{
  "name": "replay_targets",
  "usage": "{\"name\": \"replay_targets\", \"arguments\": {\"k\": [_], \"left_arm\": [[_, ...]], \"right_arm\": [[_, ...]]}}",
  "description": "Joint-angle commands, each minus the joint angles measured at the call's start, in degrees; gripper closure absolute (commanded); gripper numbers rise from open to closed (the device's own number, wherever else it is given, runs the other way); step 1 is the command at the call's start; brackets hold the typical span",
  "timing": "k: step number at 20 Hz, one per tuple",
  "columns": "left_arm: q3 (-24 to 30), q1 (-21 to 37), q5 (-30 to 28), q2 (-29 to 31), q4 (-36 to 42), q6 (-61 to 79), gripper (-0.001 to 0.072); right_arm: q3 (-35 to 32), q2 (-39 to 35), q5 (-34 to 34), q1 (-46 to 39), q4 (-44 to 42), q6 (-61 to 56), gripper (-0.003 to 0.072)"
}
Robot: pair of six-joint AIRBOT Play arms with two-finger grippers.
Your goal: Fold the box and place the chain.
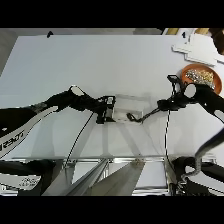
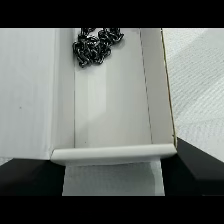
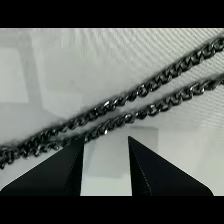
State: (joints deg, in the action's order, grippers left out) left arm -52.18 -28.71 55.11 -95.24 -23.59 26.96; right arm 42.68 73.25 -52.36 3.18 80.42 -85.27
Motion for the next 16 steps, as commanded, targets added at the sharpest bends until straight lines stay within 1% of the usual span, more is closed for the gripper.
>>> {"name": "replay_targets", "arguments": {"k": [1,2,6,9,11,16], "left_arm": [[-0.04,0.04,-0.02,0.04,0.0,0.02,0.0573],[-0.04,0.04,-0.02,0.04,0.0,0.02,0.0573],[-0.04,0.04,-0.02,0.04,0.0,0.02,0.0573],[-0.04,0.04,-0.02,0.04,0.0,0.02,0.0573],[-0.04,0.04,-0.02,0.04,0.0,0.02,0.0573],[-0.04,0.04,-0.02,0.04,0.0,0.02,0.0573]], "right_arm": [[0.0,0.68,1.81,-0.04,0.61,0.0,0.0397],[0.0,0.68,1.68,-0.04,0.66,-0.02,0.0402],[0.0,0.68,0.87,-0.04,1.95,-0.07,0.047],[0.0,0.68,0.81,-0.02,2.51,-0.26,0.047],[0.0,0.68,0.83,-0.04,3.1,-0.28,0.0501],[0.0,0.68,1.92,-0.04,3.21,-0.28,0.0501]]}}
